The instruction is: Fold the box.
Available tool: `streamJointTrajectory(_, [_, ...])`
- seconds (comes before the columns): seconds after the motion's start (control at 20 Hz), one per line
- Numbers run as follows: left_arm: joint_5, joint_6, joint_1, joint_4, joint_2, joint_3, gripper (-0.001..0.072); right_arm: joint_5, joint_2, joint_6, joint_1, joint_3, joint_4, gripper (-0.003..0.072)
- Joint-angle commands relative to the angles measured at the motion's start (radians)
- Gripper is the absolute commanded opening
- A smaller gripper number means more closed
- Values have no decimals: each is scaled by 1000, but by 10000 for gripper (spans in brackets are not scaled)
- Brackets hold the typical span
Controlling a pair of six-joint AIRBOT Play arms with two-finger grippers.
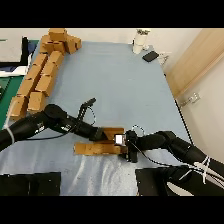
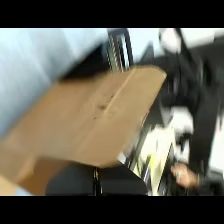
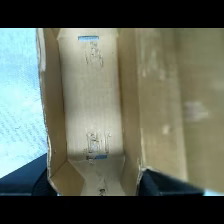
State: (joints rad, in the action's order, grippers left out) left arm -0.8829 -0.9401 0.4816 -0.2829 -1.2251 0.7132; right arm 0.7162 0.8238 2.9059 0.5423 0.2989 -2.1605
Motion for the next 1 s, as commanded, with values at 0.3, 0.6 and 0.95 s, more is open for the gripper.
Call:
streamJointTrajectory(0.3, [99,-120,-24,-100,-209,58,5,0,0,0,0,0,0,601])
streamJointTrajectory(0.6, [97,-69,-26,-50,-209,59,5,0,0,0,0,0,0,601])
streamJointTrajectory(0.95, [77,303,-40,37,42,57,4,0,0,0,0,0,0,601])
